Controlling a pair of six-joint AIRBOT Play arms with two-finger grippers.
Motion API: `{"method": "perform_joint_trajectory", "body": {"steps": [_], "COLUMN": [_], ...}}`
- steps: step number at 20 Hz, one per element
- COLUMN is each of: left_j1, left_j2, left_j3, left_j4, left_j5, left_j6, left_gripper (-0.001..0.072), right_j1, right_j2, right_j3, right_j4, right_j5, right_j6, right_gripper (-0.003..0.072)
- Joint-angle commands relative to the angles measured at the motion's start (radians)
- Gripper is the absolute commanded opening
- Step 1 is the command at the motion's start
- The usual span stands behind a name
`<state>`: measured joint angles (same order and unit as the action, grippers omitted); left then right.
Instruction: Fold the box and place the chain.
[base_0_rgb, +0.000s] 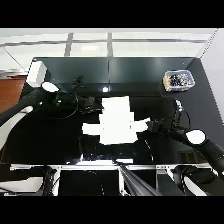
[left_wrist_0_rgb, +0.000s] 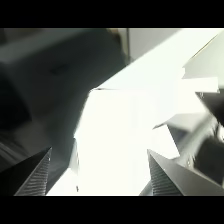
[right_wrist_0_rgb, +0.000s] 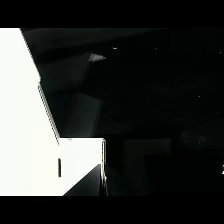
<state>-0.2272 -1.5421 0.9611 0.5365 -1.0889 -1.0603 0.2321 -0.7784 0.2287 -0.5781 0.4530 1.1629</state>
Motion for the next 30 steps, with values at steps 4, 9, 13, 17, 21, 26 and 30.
{"method": "perform_joint_trajectory", "body": {"steps": [4, 9, 13, 17, 21, 26, 30], "left_j1": [-0.055, -0.082, -0.113, -0.113, -0.113, -0.118, -0.145], "left_j2": [-0.223, -0.306, -0.357, -0.392, -0.391, -0.343, -0.186], "left_j3": [0.19, 0.291, 0.373, 0.419, 0.42, 0.42, 0.315], "left_j4": [0.013, 0.021, 0.121, 0.118, 0.117, 0.129, 0.134], "left_j5": [-0.233, -0.381, -0.446, -0.491, -0.491, -0.489, -0.341], "left_j6": [0.087, 0.137, 0.142, 0.158, 0.186, 0.186, 0.266], "left_gripper": [0.0693, 0.0407, 0.0332, 0.0152, 0.0027, 0.0024, 0.0023], "right_j1": [0.001, 0.0, 0.0, 0.0, 0.0, -0.141, -0.182], "right_j2": [0.001, 0.001, 0.0, 0.001, 0.001, 0.001, 0.001], "right_j3": [-0.001, -0.001, -0.001, -0.001, 0.0, 0.201, 0.442], "right_j4": [0.001, 0.002, 0.001, 0.001, -0.001, -0.238, -0.58], "right_j5": [-0.002, -0.002, -0.002, -0.002, 0.006, 0.177, 0.396], "right_j6": [0.0, 0.0, 0.0, 0.0, -0.014, -0.018, -0.172], "right_gripper": [0.0013, 0.0013, 0.0014, 0.0014, 0.005, 0.0715, 0.0715]}}
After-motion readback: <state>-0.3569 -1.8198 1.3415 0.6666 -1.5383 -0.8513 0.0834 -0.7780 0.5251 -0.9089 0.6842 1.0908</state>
